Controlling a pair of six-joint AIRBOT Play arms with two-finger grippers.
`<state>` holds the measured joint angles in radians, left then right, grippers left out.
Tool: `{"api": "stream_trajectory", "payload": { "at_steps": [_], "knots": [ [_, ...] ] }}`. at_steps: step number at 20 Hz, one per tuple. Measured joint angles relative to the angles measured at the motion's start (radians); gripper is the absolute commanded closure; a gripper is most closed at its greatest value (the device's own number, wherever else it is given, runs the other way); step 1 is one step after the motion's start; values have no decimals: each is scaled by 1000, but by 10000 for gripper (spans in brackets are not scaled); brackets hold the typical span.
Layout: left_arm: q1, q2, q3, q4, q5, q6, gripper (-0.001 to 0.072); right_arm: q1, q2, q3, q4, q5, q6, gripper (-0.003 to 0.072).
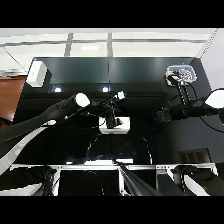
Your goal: Fold the box and place the chain.
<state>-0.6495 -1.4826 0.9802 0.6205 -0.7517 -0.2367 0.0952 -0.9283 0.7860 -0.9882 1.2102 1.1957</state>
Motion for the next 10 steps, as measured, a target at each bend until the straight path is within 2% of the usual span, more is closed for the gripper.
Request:
{"api": "stream_trajectory", "payload": {
  "at_steps": [6, 10],
  "knots": [
    [-10, -23, 52, 76, -144, -41, -6, 0, 0, -3, -10, -10, 2, 671],
    [-32, -26, 72, 227, -186, -103, -5, 0, 0, -3, -11, -13, 2, 670]
  ]
}}
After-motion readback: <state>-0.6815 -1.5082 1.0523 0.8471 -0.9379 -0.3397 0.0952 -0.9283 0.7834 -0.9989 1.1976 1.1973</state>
